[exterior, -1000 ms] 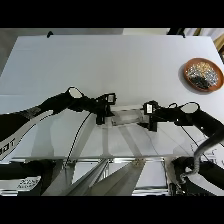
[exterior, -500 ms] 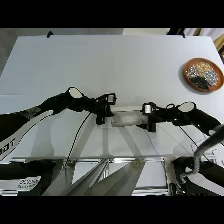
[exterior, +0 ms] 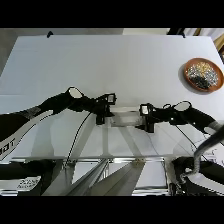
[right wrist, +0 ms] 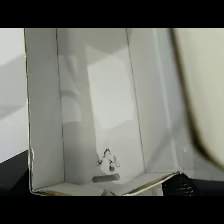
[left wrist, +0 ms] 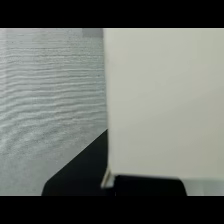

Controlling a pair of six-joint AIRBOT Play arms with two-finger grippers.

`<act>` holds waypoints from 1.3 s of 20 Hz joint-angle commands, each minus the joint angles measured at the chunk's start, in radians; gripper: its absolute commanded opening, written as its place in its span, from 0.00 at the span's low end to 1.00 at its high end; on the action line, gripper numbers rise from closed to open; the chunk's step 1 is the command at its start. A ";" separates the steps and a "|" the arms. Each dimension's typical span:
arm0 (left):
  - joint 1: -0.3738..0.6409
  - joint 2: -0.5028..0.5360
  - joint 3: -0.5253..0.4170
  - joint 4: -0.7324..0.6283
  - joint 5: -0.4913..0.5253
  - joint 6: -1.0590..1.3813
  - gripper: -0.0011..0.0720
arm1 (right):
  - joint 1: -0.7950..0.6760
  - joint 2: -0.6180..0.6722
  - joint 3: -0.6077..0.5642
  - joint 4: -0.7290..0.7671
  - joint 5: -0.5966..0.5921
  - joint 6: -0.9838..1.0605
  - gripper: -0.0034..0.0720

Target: Fold the box and place the chain.

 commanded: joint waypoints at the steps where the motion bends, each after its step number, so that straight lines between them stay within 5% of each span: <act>1: 0.000 0.001 0.000 -0.002 0.001 0.000 0.03 | 0.007 -0.025 0.016 0.008 0.023 -0.006 0.88; 4: 0.000 0.001 0.000 -0.002 0.001 0.000 0.03 | -0.006 -0.025 0.016 -0.010 0.022 -0.004 0.72; 9: 0.000 0.001 0.000 -0.002 0.001 0.000 0.03 | -0.025 -0.025 0.016 -0.092 0.019 0.018 0.64; 26: 0.000 0.001 0.000 -0.002 0.000 0.000 0.03 | -0.024 -0.044 0.014 -0.100 0.000 0.017 0.60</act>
